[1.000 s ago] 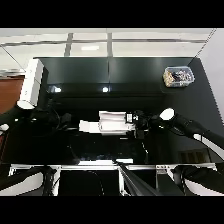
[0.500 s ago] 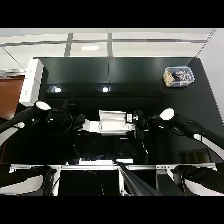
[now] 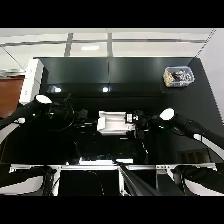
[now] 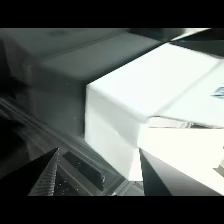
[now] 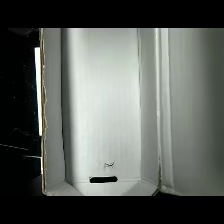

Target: Fold the box and place the chain.

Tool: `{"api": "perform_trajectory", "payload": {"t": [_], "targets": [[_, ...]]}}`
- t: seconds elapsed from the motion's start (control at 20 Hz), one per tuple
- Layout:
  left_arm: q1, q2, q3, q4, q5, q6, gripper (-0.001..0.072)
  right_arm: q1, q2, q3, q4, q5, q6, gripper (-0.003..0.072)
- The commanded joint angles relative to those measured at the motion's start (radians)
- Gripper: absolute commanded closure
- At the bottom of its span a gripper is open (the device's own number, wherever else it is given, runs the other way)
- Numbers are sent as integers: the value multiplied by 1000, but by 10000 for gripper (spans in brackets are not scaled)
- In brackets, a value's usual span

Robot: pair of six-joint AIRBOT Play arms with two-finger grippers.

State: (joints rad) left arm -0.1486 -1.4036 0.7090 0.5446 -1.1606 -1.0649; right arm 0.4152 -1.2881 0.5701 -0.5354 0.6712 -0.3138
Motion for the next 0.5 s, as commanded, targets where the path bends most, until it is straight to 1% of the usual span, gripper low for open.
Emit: {"api": "perform_trajectory", "payload": {"t": [0.0,0.15,0.25,0.35,0.45], "targets": [[-34,0,29,-6,-29,2,126,0,-1,0,0,0,0,499],[-74,0,53,-2,-19,2,126,0,-1,0,0,0,0,499],[-97,0,69,18,-4,-46,130,0,-1,0,0,0,0,499],[-123,5,91,76,13,-106,159,0,-1,0,0,0,0,499],[-158,20,113,151,31,-179,167,0,-1,0,0,0,0,498]]}}
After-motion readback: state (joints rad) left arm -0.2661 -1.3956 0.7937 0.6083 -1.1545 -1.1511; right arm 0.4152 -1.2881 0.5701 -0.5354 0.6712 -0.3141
